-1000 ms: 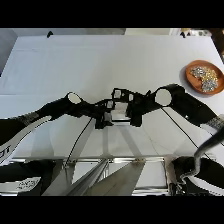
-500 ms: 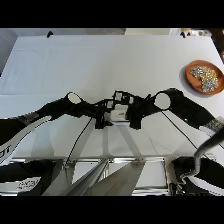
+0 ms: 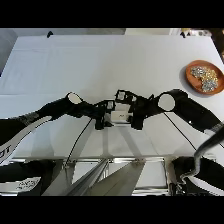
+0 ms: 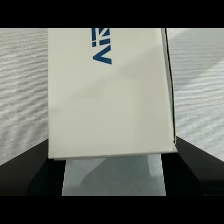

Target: Fold the box and place the chain.

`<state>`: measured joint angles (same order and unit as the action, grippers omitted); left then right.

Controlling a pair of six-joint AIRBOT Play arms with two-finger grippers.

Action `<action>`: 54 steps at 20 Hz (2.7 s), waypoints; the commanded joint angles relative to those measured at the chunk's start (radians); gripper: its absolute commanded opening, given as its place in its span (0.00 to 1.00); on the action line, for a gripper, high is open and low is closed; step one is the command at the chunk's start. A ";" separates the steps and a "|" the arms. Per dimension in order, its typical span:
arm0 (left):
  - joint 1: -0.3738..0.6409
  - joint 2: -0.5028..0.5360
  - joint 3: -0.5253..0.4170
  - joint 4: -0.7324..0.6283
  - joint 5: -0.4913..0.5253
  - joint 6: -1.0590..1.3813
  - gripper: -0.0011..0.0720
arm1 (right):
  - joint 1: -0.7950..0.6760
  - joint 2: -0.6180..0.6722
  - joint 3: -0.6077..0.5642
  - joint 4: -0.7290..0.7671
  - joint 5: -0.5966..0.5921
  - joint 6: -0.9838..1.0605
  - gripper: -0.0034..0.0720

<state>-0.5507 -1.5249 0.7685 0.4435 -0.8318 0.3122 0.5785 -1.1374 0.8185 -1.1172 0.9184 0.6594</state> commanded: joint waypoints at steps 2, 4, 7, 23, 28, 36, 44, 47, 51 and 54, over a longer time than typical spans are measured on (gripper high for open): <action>0.000 0.000 0.000 -0.002 0.005 -0.002 0.47 | -0.002 0.040 0.000 0.055 -0.024 0.043 0.55; 0.000 0.000 0.000 -0.002 0.006 -0.002 0.47 | -0.018 0.039 -0.013 0.201 -0.044 0.040 0.30; 0.000 0.000 0.000 -0.002 0.005 -0.002 0.47 | -0.022 0.038 -0.087 0.349 -0.188 -0.016 0.07; 0.000 0.000 0.000 -0.002 0.005 -0.002 0.47 | 0.008 0.038 -0.261 0.388 -0.229 -0.059 0.06; 0.000 0.000 0.000 -0.002 0.005 -0.002 0.47 | 0.008 0.037 -0.313 0.380 -0.293 -0.054 0.07; 0.000 0.000 0.000 -0.002 0.005 -0.002 0.47 | 0.007 0.051 -0.330 0.393 -0.310 -0.038 0.07; 0.000 0.000 0.000 -0.002 0.005 -0.002 0.47 | -0.154 0.291 -0.201 0.347 -0.131 0.047 0.07; 0.000 0.000 0.000 -0.002 0.005 -0.002 0.47 | -0.309 0.391 -0.174 0.113 0.068 0.297 0.07; 0.000 0.000 0.000 -0.002 0.005 -0.002 0.47 | -0.533 0.416 -0.175 -0.275 0.437 0.587 0.07; 0.000 0.000 0.000 -0.002 0.005 -0.002 0.47 | -0.658 0.416 -0.185 -0.369 0.460 0.747 0.07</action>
<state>-0.5503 -1.5249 0.7685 0.4416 -0.8268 0.3103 0.0441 -0.7338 0.6373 -1.3079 1.2469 1.2106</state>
